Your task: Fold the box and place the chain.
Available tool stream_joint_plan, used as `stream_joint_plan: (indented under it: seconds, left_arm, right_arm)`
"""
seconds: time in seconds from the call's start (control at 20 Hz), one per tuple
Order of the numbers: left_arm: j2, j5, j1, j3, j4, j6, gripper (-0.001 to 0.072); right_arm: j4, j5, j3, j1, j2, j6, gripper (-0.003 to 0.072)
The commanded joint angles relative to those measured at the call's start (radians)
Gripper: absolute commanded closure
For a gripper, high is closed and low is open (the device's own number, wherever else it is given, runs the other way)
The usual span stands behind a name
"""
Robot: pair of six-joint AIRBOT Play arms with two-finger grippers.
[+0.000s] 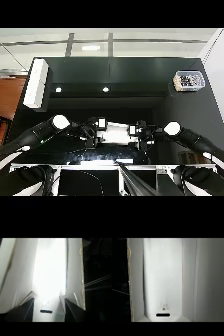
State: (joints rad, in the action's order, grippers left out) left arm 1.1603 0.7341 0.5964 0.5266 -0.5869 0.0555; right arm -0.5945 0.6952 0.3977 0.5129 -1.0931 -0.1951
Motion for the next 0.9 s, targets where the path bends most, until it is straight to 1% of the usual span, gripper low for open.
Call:
stream_joint_plan:
  seconds: [0.0,0.05,0.1,0.15,0.2,0.35,0.45,0.5,0.6,0.7,0.75,0.85]
  left_arm:
    - [0.001,0.004,0.001,0.000,0.000,0.001,0.0424]
    - [0.001,0.005,0.001,0.000,0.000,0.001,0.0416]
    - [0.000,0.009,0.000,0.000,0.000,0.001,0.0443]
    - [-0.002,0.013,0.000,0.001,-0.006,-0.003,0.0596]
    - [-0.014,0.026,-0.002,0.002,-0.027,-0.026,0.0681]
    - [-0.089,0.039,-0.033,0.002,-0.187,-0.230,0.0682]
    - [-0.169,0.092,-0.089,0.002,-0.302,-0.365,0.0682]
    - [-0.209,0.123,-0.127,0.001,-0.325,-0.412,0.0682]
    - [-0.290,0.157,-0.233,-0.006,-0.327,-0.529,0.0682]
    - [-0.356,0.164,-0.362,-0.015,-0.330,-0.724,0.0682]
    - [-0.371,0.170,-0.432,-0.021,-0.330,-0.856,0.0681]
    - [-0.369,0.253,-0.576,-0.030,-0.344,-1.079,0.0681]
  right_arm:
    - [0.000,0.000,0.001,0.000,0.000,0.000,0.0263]
    - [0.000,0.000,0.001,0.000,0.000,0.000,0.0263]
    - [0.000,0.000,0.001,0.000,0.000,0.000,0.0263]
    - [0.000,0.000,0.001,0.000,0.000,0.000,0.0262]
    - [0.000,0.000,0.001,0.000,0.000,0.000,0.0263]
    - [0.000,0.000,0.001,0.000,0.000,0.000,0.0263]
    - [0.000,0.000,0.001,0.000,0.000,0.000,0.0263]
    - [0.000,0.000,0.001,0.000,0.000,0.000,0.0263]
    - [0.000,0.000,0.001,0.000,0.000,0.000,0.0263]
    - [0.000,0.000,0.001,0.000,0.000,0.000,0.0263]
    - [0.000,0.000,0.001,0.000,0.000,0.000,0.0263]
    - [0.000,0.000,0.001,0.000,0.000,0.000,0.0263]
